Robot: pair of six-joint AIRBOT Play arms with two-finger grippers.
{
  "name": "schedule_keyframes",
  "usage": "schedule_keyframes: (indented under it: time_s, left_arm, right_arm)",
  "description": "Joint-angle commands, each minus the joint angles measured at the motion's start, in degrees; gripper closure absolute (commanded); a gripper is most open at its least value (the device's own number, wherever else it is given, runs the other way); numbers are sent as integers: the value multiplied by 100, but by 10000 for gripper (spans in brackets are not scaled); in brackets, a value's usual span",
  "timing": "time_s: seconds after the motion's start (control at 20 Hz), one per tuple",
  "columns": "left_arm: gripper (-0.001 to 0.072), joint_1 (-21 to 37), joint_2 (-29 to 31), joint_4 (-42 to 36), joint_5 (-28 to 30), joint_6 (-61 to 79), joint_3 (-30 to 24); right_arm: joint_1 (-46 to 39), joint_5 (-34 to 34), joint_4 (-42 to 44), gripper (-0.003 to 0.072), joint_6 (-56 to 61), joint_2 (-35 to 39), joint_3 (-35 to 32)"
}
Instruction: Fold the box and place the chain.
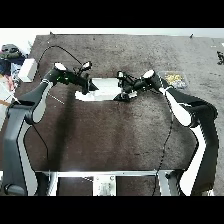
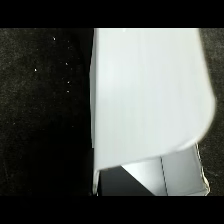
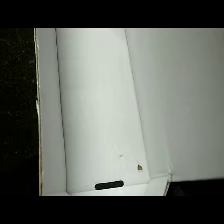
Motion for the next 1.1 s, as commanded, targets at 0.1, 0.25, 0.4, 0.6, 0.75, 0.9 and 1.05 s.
schedule_keyframes:
  time_s: [0.1, 0.25, 0.4, 0.6, 0.75, 0.9, 1.05]
  left_arm:
    - [698, 0, 2, -4, 0, 2, 0]
    - [698, 0, 2, -7, -2, 2, 0]
    - [698, 0, 2, -133, 15, 0, 0]
    - [698, 0, 2, -173, 39, 2, 0]
    - [698, 0, 2, -175, 24, 0, 0]
    - [696, 0, 2, -175, -87, -2, 0]
    - [358, 2, 2, -186, -149, -2, 0]
  right_arm:
    - [2, -20, 4, 211, 4, -4, 0]
    - [4, -15, 4, 211, 2, -4, 0]
    - [2, -17, 4, 212, 2, -4, 0]
    - [2, -17, 4, 212, 2, -4, 0]
    - [2, -17, 4, 211, 2, -4, 0]
    - [4, -17, 4, 212, 2, -4, 0]
    - [2, -17, 4, 211, 2, -4, 0]
